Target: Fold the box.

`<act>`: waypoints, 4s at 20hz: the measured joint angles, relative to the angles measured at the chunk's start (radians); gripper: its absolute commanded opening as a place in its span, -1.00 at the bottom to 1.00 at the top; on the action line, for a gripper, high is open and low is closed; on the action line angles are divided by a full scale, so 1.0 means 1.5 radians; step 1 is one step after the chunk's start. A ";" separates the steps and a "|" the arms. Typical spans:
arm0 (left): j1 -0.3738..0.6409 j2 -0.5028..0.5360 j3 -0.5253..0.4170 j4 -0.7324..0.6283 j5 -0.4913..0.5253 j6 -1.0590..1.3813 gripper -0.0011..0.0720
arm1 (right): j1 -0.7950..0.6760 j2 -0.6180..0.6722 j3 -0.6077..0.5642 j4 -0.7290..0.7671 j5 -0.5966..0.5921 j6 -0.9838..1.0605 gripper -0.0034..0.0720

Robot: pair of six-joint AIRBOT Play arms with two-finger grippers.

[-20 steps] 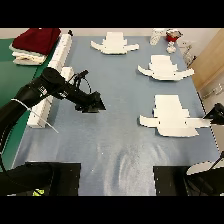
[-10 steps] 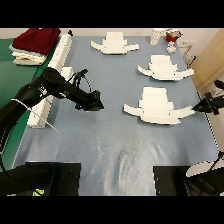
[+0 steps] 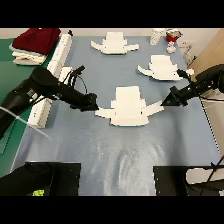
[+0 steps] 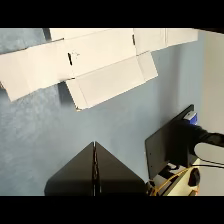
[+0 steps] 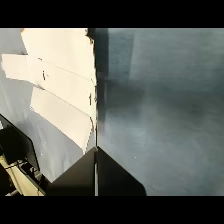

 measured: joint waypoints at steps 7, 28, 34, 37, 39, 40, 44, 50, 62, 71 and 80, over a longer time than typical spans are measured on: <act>0.000 0.134 -0.144 0.040 -0.002 0.017 -0.93 | 0.048 0.204 -0.229 -0.028 0.161 0.070 -0.18; 0.013 0.119 -0.170 0.039 0.036 0.039 0.16 | 0.189 0.238 -0.320 0.010 0.245 0.048 -0.91; 0.086 -0.002 -0.125 -0.033 0.041 0.137 0.16 | 0.245 0.364 -0.441 0.005 0.285 0.030 -0.91; 0.109 -0.085 -0.109 -0.104 0.033 0.219 0.16 | 0.273 0.388 -0.464 0.000 0.318 0.026 -0.91; 0.114 -0.137 -0.100 -0.131 0.023 0.260 0.16 | 0.285 0.394 -0.470 -0.002 0.328 0.023 -0.91; 0.116 -0.162 -0.095 -0.139 0.022 0.277 0.16 | 0.289 0.396 -0.472 -0.003 0.331 0.022 -0.91; 0.119 -0.232 -0.074 -0.182 0.016 0.338 0.16 | 0.297 0.400 -0.476 -0.005 0.338 0.021 -0.91; 0.105 -0.322 -0.015 -0.249 -0.003 0.415 0.16 | 0.299 0.401 -0.477 -0.005 0.340 0.021 -0.91; 0.029 -0.417 0.097 -0.216 -0.085 0.464 -0.35 | 0.299 0.401 -0.477 -0.009 0.340 0.021 -0.91; 0.003 -0.420 0.115 -0.174 -0.131 0.512 -0.93 | 0.300 0.401 -0.477 -0.013 0.340 0.020 -0.88; -0.008 -0.397 0.122 -0.183 -0.131 0.600 -0.94 | 0.298 0.401 -0.456 -0.126 0.371 0.043 -0.20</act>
